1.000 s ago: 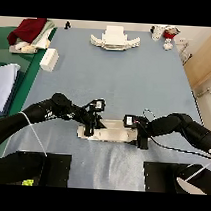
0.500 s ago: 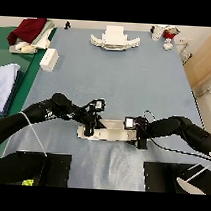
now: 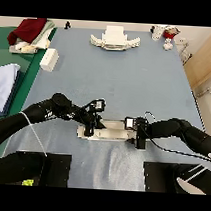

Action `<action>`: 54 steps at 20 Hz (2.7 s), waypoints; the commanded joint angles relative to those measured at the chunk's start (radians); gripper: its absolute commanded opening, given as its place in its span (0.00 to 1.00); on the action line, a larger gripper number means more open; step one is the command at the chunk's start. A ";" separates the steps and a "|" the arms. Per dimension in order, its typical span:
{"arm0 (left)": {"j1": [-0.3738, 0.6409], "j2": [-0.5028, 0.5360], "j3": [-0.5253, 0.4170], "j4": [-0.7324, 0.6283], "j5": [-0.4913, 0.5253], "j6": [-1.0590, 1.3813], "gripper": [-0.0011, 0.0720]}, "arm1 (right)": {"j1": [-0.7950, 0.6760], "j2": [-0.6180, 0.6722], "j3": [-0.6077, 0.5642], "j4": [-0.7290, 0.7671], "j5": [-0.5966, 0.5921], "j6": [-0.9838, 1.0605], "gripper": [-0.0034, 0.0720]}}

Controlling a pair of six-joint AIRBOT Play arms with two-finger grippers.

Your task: Fold the box.

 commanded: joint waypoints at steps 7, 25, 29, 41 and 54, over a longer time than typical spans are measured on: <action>0.001 0.000 0.000 0.000 0.001 0.000 0.03 | 0.006 -0.018 -0.013 0.000 0.003 -0.003 0.84; 0.001 0.000 0.000 0.000 0.000 0.000 0.03 | 0.006 0.035 -0.011 0.023 0.008 -0.003 0.93; 0.001 0.000 0.000 0.000 0.001 0.000 0.03 | 0.008 -0.003 -0.012 0.034 0.029 -0.003 0.92; 0.001 0.000 0.000 0.000 0.001 0.000 0.03 | 0.028 -0.045 -0.015 0.023 0.044 0.002 0.78; 0.001 0.000 0.000 0.000 0.000 0.000 0.03 | 0.028 0.004 -0.026 0.023 0.052 0.028 0.84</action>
